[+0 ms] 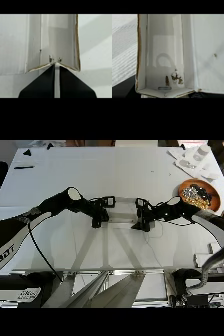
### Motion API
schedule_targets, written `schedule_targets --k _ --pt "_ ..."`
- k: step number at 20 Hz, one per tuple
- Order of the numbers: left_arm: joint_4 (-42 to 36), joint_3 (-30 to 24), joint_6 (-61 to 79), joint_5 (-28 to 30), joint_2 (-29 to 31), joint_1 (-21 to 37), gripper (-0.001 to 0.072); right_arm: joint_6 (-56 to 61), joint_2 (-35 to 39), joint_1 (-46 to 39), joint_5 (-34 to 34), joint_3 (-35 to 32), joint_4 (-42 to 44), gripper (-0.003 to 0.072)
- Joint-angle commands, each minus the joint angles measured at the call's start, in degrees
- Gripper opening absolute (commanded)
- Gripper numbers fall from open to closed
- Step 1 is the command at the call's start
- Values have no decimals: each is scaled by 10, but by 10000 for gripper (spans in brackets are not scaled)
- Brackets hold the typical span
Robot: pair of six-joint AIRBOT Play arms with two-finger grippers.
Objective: Fold the box and place the chain.
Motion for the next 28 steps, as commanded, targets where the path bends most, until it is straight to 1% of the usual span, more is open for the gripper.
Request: schedule_targets --k 1,3,4,5,7,8,10,11,15,17,19,21,22,24,26,28 --pt "-20 0 0 5 -1 0 148 0 0 0 0 0 0 397" --pt "-20 0 0 6 -2 0 442 0 0 0 0 0 0 397" --pt "-20 0 0 5 -4 0 498 0 0 0 0 0 0 397" --pt "-20 0 0 5 -6 0 497 0 0 0 0 0 0 397" --pt "-20 0 0 5 -7 0 474 0 0 0 0 0 0 397" --pt "-20 0 0 4 -7 0 366 0 0 0 0 0 0 397" --pt "-20 0 0 1 -4 0 51 0 0 0 0 0 0 397" --pt "-20 0 0 2 0 0 13 0 0 0 0 0 0 397" --pt "-18 0 -7 -4 41 3 12 0 0 0 0 0 0 397" --pt "-18 0 -28 -29 76 16 12 0 0 0 0 0 0 397" --pt "-16 0 -80 -62 117 38 10 0 0 0 0 0 0 397" --pt "11 0 -164 -80 161 61 8 0 0 0 0 0 0 397" --pt "44 0 -232 -80 181 73 8 0 0 0 0 0 0 397" --pt "124 0 -389 -81 201 97 11 0 0 0 0 0 0 397" --pt "167 -5 -546 -97 195 119 9 0 0 0 0 0 0 397" --pt "163 -19 -614 -103 171 137 10 0 0 0 0 0 0 397"
